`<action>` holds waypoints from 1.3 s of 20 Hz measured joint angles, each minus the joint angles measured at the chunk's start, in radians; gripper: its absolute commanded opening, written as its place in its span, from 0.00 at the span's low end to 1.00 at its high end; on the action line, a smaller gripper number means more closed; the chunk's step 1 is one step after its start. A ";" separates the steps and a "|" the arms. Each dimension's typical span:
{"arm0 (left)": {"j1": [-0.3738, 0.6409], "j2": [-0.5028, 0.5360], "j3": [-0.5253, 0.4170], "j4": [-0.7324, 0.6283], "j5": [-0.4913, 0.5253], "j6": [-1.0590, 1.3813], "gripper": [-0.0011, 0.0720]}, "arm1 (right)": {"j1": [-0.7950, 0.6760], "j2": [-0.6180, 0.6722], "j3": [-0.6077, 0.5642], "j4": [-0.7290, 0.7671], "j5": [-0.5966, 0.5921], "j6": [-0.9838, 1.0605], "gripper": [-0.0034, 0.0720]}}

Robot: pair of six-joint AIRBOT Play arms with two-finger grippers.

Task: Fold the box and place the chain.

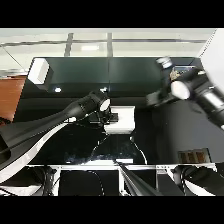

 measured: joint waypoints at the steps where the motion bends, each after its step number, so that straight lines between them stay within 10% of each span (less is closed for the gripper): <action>1: 0.000 0.000 0.000 0.000 0.000 0.000 0.05 | -0.068 0.005 -0.012 -0.051 -0.051 -0.002 1.00; 8: 0.000 0.000 0.000 0.000 0.000 0.000 0.05 | -0.462 -0.258 0.110 0.023 -0.338 -0.039 0.98; 15: 0.000 0.000 0.000 0.000 -0.002 0.001 0.05 | -0.589 -0.767 0.736 0.176 -0.099 0.026 0.84; 20: 0.001 0.000 0.000 0.003 -0.024 0.008 0.05 | -0.642 -0.925 0.892 0.259 -0.035 0.135 0.83; 23: 0.001 0.000 0.000 0.002 -0.032 0.014 0.05 | -0.655 -0.969 0.916 0.297 -0.042 0.165 0.75; 26: 0.001 0.000 0.000 0.002 -0.034 0.017 0.05 | -0.661 -0.991 0.925 0.328 -0.051 0.178 0.45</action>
